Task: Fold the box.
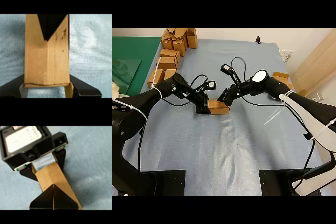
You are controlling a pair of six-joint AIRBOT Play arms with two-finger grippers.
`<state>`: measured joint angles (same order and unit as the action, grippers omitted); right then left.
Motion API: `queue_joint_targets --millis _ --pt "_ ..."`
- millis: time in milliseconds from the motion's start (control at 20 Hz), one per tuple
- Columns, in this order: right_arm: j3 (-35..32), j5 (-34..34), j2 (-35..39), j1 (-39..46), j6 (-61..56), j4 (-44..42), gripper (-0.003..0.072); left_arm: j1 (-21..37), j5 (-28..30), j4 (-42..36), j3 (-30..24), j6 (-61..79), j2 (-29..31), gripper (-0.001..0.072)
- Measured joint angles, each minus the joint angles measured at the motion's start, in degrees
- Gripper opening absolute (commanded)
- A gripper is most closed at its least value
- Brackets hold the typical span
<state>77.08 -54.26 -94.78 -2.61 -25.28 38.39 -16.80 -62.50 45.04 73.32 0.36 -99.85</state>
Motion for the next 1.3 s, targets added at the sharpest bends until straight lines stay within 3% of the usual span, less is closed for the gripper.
queue_joint_targets --millis 650,1050,1300 --pt "-5.51 -0.42 -0.55 -0.26 -0.85 -0.96 0.0005 0.00 0.26 0.07 0.00 0.09 0.00 0.0199" --pt "-5.73 3.78 11.56 1.22 -0.55 1.07 0.0006 0.04 2.67 0.90 1.84 -0.85 -0.09 0.0200" --pt "-9.22 4.48 20.94 5.99 -7.08 6.71 0.0006 0.35 5.62 0.46 3.96 -7.19 2.51 0.0201"
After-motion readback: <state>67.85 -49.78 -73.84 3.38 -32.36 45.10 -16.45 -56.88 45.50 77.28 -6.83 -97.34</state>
